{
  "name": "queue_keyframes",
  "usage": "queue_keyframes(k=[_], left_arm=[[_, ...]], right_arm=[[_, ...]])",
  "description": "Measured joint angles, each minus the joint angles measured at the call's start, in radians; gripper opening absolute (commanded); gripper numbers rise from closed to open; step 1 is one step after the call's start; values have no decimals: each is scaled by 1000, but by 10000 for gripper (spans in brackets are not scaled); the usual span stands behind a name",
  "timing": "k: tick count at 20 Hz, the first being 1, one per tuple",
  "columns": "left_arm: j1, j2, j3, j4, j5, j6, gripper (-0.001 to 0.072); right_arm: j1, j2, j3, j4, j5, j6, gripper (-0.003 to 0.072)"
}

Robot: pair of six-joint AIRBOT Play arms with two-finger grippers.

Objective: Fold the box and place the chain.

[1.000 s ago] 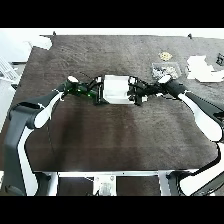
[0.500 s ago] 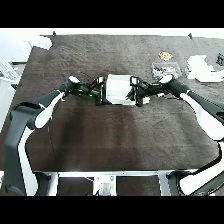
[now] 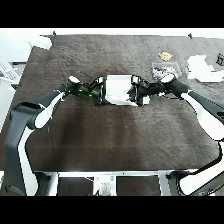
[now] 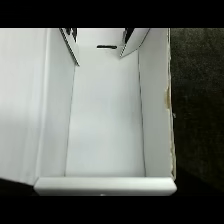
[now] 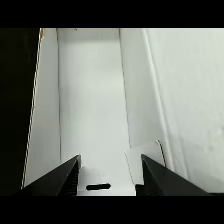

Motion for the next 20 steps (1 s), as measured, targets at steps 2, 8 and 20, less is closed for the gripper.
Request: queue_keyframes(k=[2,8,20], left_arm=[[0,0,0,0,0,0,350],[0,0,0,-1,2,1,351],[1,0,0,-1,8,2,351]], right_arm=[[-1,0,0,9,2,-1,405],[-1,0,-1,26,3,-1,517],[-15,5,0,58,24,6,392]])
